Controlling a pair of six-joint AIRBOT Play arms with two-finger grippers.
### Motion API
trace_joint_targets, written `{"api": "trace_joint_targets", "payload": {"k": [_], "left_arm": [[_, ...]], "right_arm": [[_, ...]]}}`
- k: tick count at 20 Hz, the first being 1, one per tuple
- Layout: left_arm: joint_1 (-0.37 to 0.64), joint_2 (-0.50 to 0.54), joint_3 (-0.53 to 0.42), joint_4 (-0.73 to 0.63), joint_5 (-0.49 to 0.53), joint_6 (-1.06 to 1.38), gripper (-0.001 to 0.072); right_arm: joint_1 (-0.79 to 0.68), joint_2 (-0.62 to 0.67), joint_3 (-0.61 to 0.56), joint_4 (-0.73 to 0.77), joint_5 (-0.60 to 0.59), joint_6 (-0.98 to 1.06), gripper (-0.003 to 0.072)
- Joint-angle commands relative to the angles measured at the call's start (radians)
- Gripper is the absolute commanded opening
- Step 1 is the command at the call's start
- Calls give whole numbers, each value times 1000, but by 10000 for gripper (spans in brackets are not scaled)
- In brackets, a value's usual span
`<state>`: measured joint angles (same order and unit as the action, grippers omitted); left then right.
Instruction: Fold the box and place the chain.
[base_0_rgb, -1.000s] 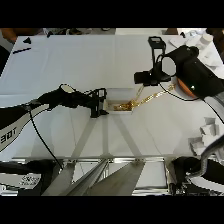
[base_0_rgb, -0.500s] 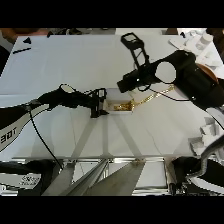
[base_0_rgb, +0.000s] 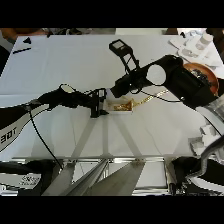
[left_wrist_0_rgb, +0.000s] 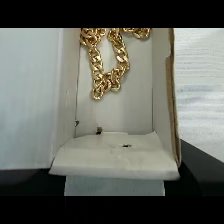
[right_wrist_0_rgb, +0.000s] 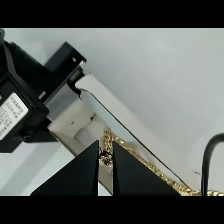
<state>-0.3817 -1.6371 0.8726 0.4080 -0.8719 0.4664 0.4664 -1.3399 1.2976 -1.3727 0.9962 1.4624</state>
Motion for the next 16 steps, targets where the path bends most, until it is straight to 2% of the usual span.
{"api": "trace_joint_targets", "payload": {"k": [1, 8, 10, 12, 13, 14, 16], "left_arm": [[0, 0, 0, 0, 0, 0, 318], [0, 0, 0, 0, 0, 0, 318], [0, 0, 0, 0, 0, 0, 318], [0, 0, 0, 0, 0, 0, 318], [0, 0, 0, 0, 0, 0, 318], [0, 0, 0, 0, 0, 0, 318], [0, 0, 0, 0, 0, 0, 318]], "right_arm": [[1, -59, -3, -32, 82, -6, 15], [1, -122, -14, -38, 93, -5, 23], [1, -114, -14, -38, 97, -5, 126], [1, -97, -14, -38, 114, -9, 145], [1, -86, -14, -37, 129, -28, 186], [1, -74, -14, -38, 151, -54, 257], [1, -43, -14, -39, 179, -89, 288]]}}
